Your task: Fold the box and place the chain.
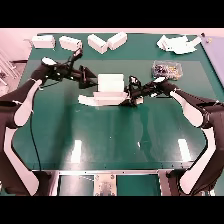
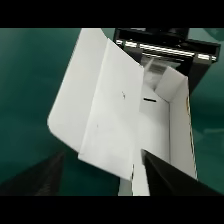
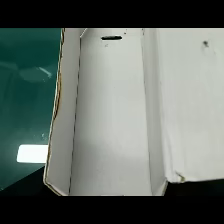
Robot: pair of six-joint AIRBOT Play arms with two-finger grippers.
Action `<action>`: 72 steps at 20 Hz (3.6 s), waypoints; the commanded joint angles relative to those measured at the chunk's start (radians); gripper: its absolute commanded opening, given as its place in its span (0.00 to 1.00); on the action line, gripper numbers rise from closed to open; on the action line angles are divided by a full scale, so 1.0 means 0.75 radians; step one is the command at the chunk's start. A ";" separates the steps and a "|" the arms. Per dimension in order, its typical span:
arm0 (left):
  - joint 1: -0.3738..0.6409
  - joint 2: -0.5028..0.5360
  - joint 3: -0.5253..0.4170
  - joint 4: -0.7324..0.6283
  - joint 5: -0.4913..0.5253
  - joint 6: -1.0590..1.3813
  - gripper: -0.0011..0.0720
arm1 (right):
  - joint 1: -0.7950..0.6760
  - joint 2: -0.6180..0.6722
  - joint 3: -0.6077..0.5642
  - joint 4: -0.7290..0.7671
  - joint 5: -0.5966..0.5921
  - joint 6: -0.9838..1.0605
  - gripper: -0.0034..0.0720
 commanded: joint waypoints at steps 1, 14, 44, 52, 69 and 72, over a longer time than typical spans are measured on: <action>0.079 0.000 0.031 0.166 -0.167 -0.013 1.00 | 0.000 -0.001 0.000 0.001 0.000 0.001 0.82; -0.022 -0.003 0.021 0.372 -0.188 -0.082 0.97 | 0.000 -0.001 0.000 0.001 0.000 0.001 0.82; -0.046 0.218 -0.460 0.276 0.215 0.014 0.92 | -0.001 -0.001 0.000 0.001 0.000 0.001 0.82; -0.056 0.218 -0.460 0.273 0.310 0.023 0.92 | -0.001 -0.001 0.000 0.001 0.000 0.001 0.82; -0.083 0.180 -0.461 0.240 0.314 0.089 0.75 | -0.001 -0.001 0.000 0.001 0.000 0.001 0.82; -0.083 0.180 -0.461 0.220 0.311 0.094 0.65 | -0.001 -0.001 0.000 0.001 0.000 0.001 0.82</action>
